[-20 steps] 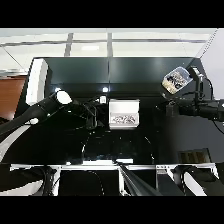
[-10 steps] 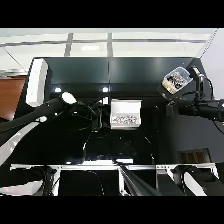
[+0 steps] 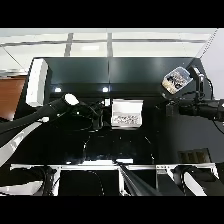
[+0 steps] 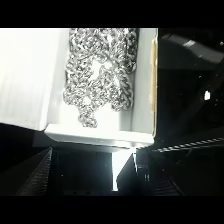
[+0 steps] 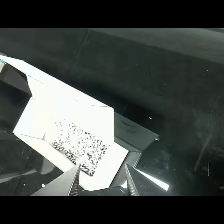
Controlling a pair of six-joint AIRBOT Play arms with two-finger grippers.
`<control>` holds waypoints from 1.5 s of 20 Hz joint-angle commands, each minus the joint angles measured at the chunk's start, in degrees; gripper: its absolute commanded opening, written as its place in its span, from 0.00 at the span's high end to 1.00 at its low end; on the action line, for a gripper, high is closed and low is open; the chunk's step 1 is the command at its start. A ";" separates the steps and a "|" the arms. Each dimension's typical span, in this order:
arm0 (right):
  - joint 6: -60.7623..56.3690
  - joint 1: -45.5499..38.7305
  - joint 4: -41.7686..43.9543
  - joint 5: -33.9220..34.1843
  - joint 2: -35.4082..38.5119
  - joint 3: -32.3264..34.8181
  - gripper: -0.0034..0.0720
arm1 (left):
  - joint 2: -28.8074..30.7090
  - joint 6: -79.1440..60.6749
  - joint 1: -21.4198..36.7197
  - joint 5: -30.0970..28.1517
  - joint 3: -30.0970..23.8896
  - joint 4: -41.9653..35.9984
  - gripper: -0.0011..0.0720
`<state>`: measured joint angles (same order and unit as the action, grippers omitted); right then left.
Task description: Fold the box and place the chain.
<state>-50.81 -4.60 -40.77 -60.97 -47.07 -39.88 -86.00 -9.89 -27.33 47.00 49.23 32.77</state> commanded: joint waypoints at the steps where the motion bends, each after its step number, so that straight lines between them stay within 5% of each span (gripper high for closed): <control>1: 0.00 0.00 0.00 0.79 0.00 0.02 0.51 | -0.22 -3.48 -0.09 0.98 0.24 -1.03 0.01; 12: 0.00 0.00 0.02 1.31 -0.04 0.02 0.51 | -0.87 -6.58 -1.79 1.07 1.05 -4.13 0.03; 13: 0.02 0.00 0.02 1.53 -0.04 0.02 0.51 | -0.87 -6.51 -1.90 1.07 1.05 -4.11 0.12; 15: 0.00 0.02 0.02 1.68 -0.04 0.02 0.51 | -0.85 -6.38 -1.90 1.29 1.03 -4.09 0.44; 16: -0.24 0.02 0.02 2.01 -0.04 0.02 0.46 | -0.85 -6.43 -1.92 1.27 1.03 -3.87 0.51; 17: -2.38 0.17 0.00 3.48 -0.11 0.02 0.13 | -0.85 -6.40 -1.92 1.25 1.03 -3.85 0.51; 18: -4.85 0.87 0.07 7.17 -0.37 0.02 0.04 | -0.85 -6.40 -1.90 1.20 1.03 -3.76 0.51; 20: -10.32 3.37 0.20 17.68 -3.08 -0.70 0.05 | -0.87 -6.43 -1.92 1.16 1.03 -3.50 0.51; 23: -9.51 8.87 0.15 19.08 -14.29 -6.54 0.05 | -0.87 -6.40 -1.90 1.16 1.03 -3.50 0.51; 27: 6.01 14.69 0.02 17.11 -25.40 -9.53 0.09 | -0.87 -6.40 -1.92 1.16 1.03 -3.50 0.51; 30: 26.53 14.75 -0.48 2.89 -23.67 -11.04 0.10 | -0.87 -6.40 -1.90 1.16 1.03 -3.50 0.51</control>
<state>-42.13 8.82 -40.75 -48.07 -69.30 -49.17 -86.83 -16.32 -29.23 48.18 50.22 29.21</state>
